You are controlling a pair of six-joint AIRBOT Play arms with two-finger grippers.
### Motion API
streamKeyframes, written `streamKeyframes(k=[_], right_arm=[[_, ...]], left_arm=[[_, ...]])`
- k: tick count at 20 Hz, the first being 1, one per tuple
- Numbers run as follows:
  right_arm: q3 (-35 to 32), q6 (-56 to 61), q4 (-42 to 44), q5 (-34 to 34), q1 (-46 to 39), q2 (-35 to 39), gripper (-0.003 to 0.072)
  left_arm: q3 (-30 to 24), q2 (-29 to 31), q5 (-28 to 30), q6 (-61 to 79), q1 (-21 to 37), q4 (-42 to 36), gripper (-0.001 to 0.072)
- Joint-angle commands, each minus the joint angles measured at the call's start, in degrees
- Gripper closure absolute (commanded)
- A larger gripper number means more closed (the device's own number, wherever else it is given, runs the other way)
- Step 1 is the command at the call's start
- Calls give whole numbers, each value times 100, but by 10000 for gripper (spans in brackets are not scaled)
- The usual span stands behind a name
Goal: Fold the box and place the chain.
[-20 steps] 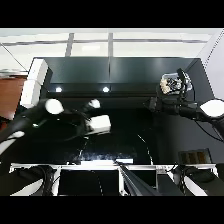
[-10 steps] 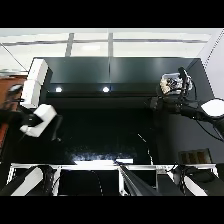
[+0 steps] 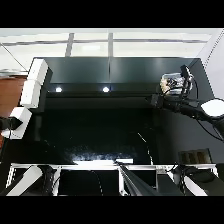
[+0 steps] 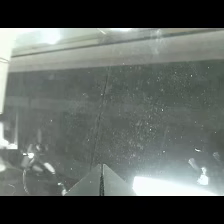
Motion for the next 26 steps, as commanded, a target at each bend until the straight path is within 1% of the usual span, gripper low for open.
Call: streamKeyframes(k=[1,3,6,7,8,10,14,17,19,21,22,23,24,25,26], right_arm=[[2,109,7,-31,7,-4,661],[2,210,7,-31,7,-4,661],[2,310,7,-28,7,-4,661],[2,313,9,-26,7,-4,661],[2,317,11,-11,7,-4,661],[2,330,9,35,7,-4,661],[2,328,39,-90,7,-4,661],[4,247,90,-179,114,-4,661],[4,212,37,-179,175,-2,661],[4,190,-70,-166,173,-2,661],[17,175,-184,-79,173,-2,661],[50,168,-433,140,173,11,662],[85,216,-723,396,173,57,662],[90,407,-1029,564,175,168,663],[90,678,-1414,704,175,328,663]], left_arm=[[-2,-234,590,396,20,-472,429],[-2,-417,586,686,-140,-671,429],[-2,-673,590,684,-424,-660,429],[-2,-704,697,682,-455,-664,416],[0,-702,855,680,-466,-671,333],[2,-693,1248,678,-472,-636,-3],[50,-503,1283,610,-472,-695,-11],[195,-146,957,415,-588,-1222,-11],[262,195,730,374,-787,-1561,-11],[264,444,772,-308,-1071,-1930,-11],[304,503,686,-697,-1266,-2247,58],[361,535,507,-802,-1506,-2479,311],[428,555,291,-796,-1843,-2551,568],[479,568,138,-796,-2210,-2535,685],[487,610,127,-887,-2653,-2507,684]])
